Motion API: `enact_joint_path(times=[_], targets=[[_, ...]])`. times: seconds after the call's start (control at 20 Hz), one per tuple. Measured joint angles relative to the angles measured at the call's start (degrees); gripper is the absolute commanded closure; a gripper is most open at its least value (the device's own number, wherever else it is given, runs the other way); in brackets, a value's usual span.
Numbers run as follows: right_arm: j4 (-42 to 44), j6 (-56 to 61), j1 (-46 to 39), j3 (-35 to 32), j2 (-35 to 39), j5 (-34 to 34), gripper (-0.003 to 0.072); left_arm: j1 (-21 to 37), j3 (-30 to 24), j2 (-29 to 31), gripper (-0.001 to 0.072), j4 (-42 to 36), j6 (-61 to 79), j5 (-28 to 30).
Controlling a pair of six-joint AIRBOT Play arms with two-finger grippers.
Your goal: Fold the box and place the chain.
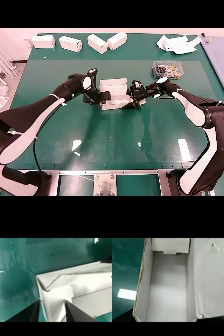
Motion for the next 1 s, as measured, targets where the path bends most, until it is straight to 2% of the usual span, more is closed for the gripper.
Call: enact_joint_path(times=[0.3,0.7,1.0], targets=[[0.02,0.04,0.0,0.0,0.0,-0.04,0.0107,-1.22,2.12,-0.61,0.0334,4.9,-3.96,-1.73],[-0.02,0.02,0.0,0.0,0.0,-0.02,0.0107,-1.44,13.09,-7.52,0.0334,7.19,-8.79,-13.66],[-0.04,0.02,0.0,0.0,0.0,0.0,0.0108,-1.44,17.94,-11.19,0.0334,7.58,-10.97,-18.45]])
